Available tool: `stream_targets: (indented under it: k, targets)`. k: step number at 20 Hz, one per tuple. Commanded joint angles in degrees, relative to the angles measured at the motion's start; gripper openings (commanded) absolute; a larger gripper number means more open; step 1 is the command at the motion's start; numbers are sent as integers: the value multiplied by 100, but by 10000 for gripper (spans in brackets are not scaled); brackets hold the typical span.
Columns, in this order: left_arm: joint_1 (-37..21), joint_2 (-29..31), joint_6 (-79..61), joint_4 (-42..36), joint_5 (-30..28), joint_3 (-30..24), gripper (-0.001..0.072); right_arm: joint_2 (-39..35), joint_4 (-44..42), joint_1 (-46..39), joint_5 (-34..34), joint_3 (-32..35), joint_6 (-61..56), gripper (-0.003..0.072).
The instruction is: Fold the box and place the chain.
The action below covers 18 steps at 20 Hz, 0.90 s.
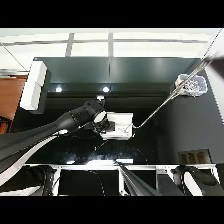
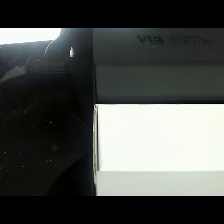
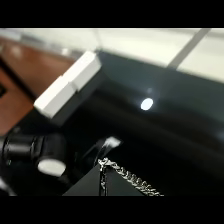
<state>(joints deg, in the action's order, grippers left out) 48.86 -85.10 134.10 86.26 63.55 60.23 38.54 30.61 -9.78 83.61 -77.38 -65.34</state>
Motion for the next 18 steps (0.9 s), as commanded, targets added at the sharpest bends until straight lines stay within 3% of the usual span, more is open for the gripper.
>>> stream_targets:
  k: [1,5,9,18]
  targets:
    - [-2,-4,7,2,-2,2,35,203,-341,4,737,470,264,7]
    - [-2,-4,7,4,-9,2,35,203,-951,168,476,2004,466,6]
    - [-2,-4,7,2,-7,2,35,304,-1075,852,-487,3193,498,6]
    - [-2,-4,7,4,-4,2,36,1781,-750,2583,-2247,3482,507,10]
